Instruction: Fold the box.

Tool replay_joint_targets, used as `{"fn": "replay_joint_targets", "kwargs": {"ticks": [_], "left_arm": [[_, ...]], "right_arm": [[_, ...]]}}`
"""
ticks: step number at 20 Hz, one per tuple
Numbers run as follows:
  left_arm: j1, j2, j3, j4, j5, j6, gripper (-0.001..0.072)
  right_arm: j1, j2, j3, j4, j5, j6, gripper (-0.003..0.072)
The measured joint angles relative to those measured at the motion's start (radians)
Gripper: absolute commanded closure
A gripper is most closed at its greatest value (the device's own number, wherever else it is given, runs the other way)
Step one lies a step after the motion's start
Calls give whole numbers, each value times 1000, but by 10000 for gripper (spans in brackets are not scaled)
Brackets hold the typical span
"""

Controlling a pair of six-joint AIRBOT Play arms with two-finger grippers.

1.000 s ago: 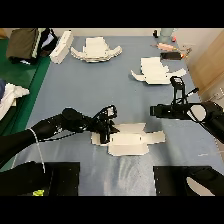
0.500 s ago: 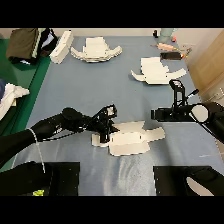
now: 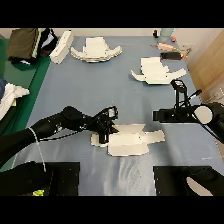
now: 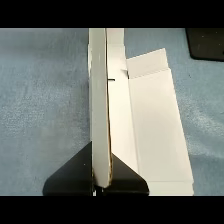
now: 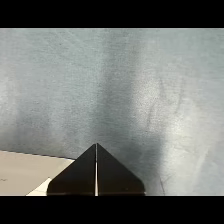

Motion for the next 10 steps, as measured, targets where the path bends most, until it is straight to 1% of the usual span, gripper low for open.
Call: {"fn": "replay_joint_targets", "kwargs": {"ticks": [5, 10], "left_arm": [[0, -1, 21, 32, -2, -21, 695], [0, -1, 26, 50, -26, -53, 694]], "right_arm": [[0, 1, 0, -2, 1, -6, 686], [0, 1, 0, -8, 1, -13, 686]]}}
